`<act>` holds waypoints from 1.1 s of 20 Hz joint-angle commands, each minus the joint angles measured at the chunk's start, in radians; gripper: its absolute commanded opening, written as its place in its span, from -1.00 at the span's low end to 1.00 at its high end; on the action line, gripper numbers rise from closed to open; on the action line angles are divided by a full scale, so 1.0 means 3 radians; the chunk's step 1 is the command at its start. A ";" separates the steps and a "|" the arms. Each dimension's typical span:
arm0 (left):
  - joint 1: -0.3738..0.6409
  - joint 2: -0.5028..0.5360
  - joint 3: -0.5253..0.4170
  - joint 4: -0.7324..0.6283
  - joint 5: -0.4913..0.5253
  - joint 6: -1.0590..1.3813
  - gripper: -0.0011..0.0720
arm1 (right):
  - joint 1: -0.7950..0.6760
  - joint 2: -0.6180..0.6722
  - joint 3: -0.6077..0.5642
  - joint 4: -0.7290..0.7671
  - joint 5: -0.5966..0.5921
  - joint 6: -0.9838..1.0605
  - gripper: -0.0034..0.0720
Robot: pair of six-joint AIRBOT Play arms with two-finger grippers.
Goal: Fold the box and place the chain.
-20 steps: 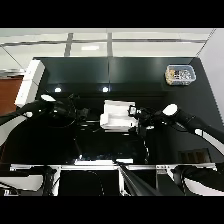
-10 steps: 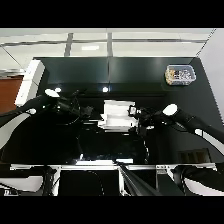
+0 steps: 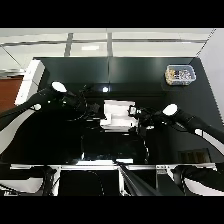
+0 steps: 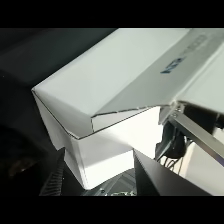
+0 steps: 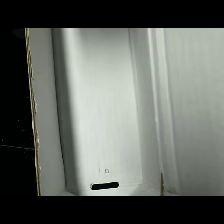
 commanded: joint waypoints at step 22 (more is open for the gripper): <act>-0.1219 -0.0006 0.0685 0.2382 0.0312 -0.2382 0.01 | 0.0000 -0.0003 0.0000 0.0001 0.0001 0.0001 -0.39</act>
